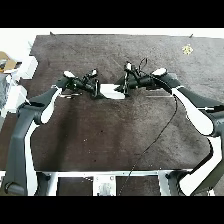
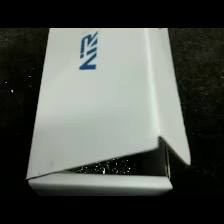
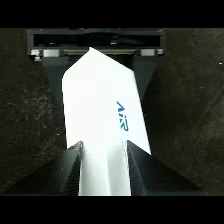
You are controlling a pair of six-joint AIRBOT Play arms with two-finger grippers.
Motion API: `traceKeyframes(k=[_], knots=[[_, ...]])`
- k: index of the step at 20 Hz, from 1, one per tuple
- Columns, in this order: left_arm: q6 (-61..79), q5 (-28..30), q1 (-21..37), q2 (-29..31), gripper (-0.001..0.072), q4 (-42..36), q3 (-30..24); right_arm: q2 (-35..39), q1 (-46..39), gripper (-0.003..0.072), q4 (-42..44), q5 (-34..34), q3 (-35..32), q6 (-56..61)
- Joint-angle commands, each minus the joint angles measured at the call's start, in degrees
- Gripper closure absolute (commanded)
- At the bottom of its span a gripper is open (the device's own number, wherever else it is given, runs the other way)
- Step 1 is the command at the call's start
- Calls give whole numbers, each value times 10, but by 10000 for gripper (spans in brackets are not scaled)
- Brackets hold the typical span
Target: Fold the box and place the chain.
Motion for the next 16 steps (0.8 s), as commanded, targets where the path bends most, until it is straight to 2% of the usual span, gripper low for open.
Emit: traceKeyframes(k=[1, 8, 9, 10, 16], knots=[[1, -1, 0, 0, 306, 0, 0, 0, 0, 371, -7, -12, 16, 0], [1, -1, 0, 0, 306, 0, 0, -1, 1, 372, -56, -10, 13, 11], [1, -1, 0, 0, 306, 0, 0, -2, 1, 384, -70, -9, 13, 17], [1, -1, 0, 0, 306, 0, 0, -3, 0, 474, -74, -9, 13, 25], [1, -1, 0, 0, 306, 0, 0, -4, 0, 470, -91, 27, 13, 70]])
